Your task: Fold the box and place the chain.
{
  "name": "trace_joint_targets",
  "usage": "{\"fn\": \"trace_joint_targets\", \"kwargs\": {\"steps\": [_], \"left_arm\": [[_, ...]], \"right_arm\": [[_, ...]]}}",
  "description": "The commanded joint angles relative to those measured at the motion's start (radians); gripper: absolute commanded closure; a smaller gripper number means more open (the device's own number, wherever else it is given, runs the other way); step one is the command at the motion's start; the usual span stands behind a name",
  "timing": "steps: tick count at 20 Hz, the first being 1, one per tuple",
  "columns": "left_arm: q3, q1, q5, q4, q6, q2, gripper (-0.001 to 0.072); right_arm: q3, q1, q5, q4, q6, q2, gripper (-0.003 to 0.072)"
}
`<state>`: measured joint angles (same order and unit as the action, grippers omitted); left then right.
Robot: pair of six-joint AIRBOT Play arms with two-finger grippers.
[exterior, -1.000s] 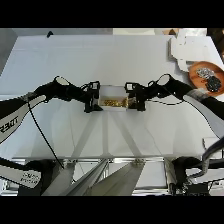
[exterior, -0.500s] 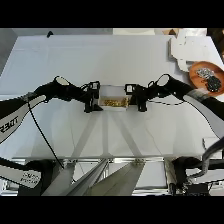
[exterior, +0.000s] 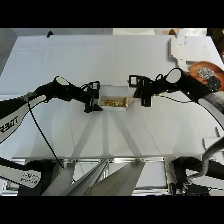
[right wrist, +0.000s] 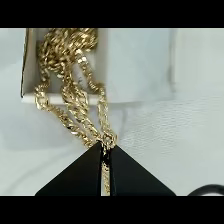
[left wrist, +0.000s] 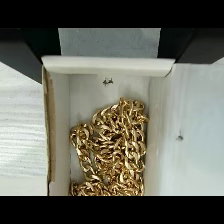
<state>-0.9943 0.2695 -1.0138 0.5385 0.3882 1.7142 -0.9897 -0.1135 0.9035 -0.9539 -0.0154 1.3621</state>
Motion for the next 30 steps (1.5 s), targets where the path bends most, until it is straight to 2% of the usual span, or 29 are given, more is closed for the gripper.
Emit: {"fn": "trace_joint_targets", "kwargs": {"steps": [1, 5, 9, 14, 16, 22, 26, 30], "left_arm": [[0.000, 0.000, 0.000, 0.000, 0.000, 0.000, 0.0373], [0.000, 0.000, 0.000, 0.000, 0.000, 0.000, 0.0373], [0.000, 0.000, 0.000, 0.000, 0.000, 0.000, 0.0373], [0.000, 0.000, 0.000, 0.000, 0.000, 0.000, 0.0373], [0.000, 0.000, 0.000, 0.000, 0.000, 0.000, 0.0373], [0.000, 0.000, 0.000, 0.000, 0.000, 0.000, 0.0373], [0.000, 0.000, 0.000, 0.000, 0.000, 0.000, 0.0373], [0.000, 0.000, 0.000, 0.000, 0.000, 0.000, 0.0373]], "right_arm": [[0.000, -0.028, 0.000, 0.001, -0.097, -0.117, 0.0669], [-0.004, -0.108, -0.040, 0.052, -0.119, -0.206, 0.0669], [-0.018, -0.200, -0.211, 0.182, -0.140, -0.211, 0.0669], [-0.026, -0.294, -0.450, 0.183, -0.218, -0.211, 0.0669], [-0.026, -0.316, -0.506, 0.185, -0.251, -0.211, 0.0669], [-0.027, -0.338, -0.550, 0.202, -0.251, -0.211, 0.0669], [-0.023, -0.338, -0.537, 0.189, -0.377, -0.211, 0.0669], [0.027, -0.337, -0.525, 0.099, -0.421, -0.210, 0.0669]]}}
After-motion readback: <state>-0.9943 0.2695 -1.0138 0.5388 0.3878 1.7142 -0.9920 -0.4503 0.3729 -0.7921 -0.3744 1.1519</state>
